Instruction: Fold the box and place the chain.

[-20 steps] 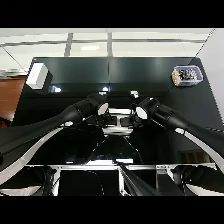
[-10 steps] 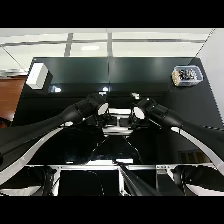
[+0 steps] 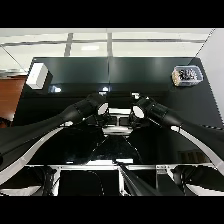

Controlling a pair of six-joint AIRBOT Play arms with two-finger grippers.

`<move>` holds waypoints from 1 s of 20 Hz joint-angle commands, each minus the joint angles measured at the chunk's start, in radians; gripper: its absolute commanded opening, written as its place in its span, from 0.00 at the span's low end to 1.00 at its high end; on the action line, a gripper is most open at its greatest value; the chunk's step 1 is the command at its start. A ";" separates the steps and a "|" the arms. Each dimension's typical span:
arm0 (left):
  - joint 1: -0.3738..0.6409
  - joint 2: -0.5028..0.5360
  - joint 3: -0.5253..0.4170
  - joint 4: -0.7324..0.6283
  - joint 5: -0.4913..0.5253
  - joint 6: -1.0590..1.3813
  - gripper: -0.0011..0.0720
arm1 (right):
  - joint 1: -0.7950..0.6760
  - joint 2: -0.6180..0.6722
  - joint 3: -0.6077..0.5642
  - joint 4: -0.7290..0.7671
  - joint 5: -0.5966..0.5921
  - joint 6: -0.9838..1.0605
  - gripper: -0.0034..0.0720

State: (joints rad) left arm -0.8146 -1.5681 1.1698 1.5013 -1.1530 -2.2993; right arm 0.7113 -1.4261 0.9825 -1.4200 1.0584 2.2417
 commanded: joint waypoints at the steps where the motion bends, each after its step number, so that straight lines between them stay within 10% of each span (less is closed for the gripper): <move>1: 0.000 0.000 0.000 0.000 0.000 0.002 0.06 | 0.001 0.001 0.007 0.000 -0.001 -0.007 0.06; 2: 0.000 0.000 0.000 0.000 0.000 0.002 0.06 | 0.001 0.001 0.008 0.001 0.000 -0.012 0.08; 4: 0.000 0.000 0.000 0.000 0.000 0.002 0.06 | 0.001 0.007 0.016 -0.009 0.027 -0.019 0.48; 11: 0.000 0.000 0.000 0.000 -0.001 0.002 0.06 | -0.006 0.257 0.065 -0.057 0.256 -0.216 0.47; 16: 0.000 0.000 0.000 0.000 -0.001 0.002 0.06 | -0.129 0.465 0.056 -0.470 0.416 -0.220 0.47; 20: 0.000 0.000 0.000 0.000 -0.005 0.002 0.06 | -0.397 0.465 -0.030 -0.652 0.160 -0.204 0.49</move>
